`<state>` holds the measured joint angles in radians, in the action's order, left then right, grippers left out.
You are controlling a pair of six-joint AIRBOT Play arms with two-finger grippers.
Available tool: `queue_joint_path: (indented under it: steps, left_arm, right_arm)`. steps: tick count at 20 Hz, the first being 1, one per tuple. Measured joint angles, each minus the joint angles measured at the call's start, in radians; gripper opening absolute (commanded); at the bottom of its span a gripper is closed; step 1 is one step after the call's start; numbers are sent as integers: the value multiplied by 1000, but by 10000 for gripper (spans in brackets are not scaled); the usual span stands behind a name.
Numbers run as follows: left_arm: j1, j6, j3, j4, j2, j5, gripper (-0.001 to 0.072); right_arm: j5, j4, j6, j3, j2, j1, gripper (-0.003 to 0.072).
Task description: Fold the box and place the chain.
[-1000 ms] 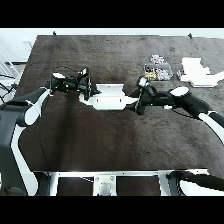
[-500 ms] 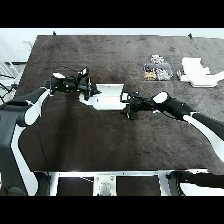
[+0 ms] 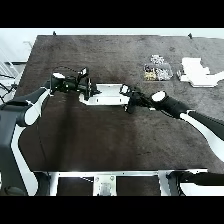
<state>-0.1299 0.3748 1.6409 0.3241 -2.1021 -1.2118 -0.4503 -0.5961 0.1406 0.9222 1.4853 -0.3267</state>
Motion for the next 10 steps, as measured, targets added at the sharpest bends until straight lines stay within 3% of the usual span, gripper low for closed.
queue_joint_path:
  steps: [5,10]
  left_arm:
    - [0,0,0,0,0,0,21]
    - [0,0,0,0,0,0,21]
  right_arm:
    - [0,5,50,31,2,30,612]
    - [-132,4,97,95,35,70,615]
